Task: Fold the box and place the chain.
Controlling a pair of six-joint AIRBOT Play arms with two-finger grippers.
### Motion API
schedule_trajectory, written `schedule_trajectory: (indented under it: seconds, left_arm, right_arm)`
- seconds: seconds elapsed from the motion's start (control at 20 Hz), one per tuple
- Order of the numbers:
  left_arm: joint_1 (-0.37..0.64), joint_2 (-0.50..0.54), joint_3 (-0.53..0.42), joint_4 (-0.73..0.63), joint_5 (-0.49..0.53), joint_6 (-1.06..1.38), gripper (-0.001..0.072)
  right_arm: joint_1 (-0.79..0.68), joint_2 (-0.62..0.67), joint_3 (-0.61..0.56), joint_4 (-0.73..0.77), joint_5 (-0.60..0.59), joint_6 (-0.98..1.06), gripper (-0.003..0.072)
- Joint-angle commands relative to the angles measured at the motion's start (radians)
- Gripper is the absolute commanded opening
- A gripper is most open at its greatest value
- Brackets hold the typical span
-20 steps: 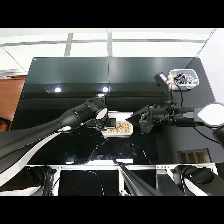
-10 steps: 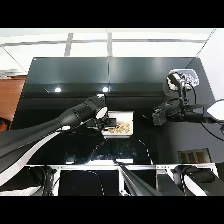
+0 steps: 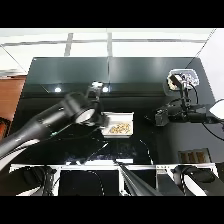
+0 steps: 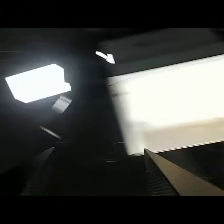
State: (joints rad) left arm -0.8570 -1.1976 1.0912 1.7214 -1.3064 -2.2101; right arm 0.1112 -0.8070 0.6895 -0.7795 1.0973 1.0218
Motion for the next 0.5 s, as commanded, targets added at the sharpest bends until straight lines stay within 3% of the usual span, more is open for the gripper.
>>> schedule_trajectory:
  seconds: [0.0, 0.1, 0.25, 0.35, 0.45]
  left_arm:
    - [0.088, 0.186, -0.142, 0.163, -0.089, 0.035, 0.0630]
    - [0.254, 0.268, -0.270, 0.091, -0.032, 0.035, 0.0628]
    - [0.541, 0.323, -0.430, -0.328, 0.199, 0.110, 0.0628]
    - [0.642, 0.310, -0.511, -0.721, 0.352, 0.513, 0.0628]
    - [0.670, 0.274, -0.548, -1.000, 0.369, 1.055, 0.0628]
  right_arm:
    - [-0.001, 0.000, 0.000, -0.001, -0.003, 0.000, 0.0393]
    - [-0.001, 0.000, 0.000, -0.001, -0.011, 0.000, 0.0393]
    - [-0.001, 0.000, 0.000, -0.001, -0.028, 0.000, 0.0393]
    - [-0.001, 0.000, 0.000, -0.001, -0.052, 0.000, 0.0393]
    - [-0.001, 0.000, 0.000, -0.001, -0.074, 0.000, 0.0393]
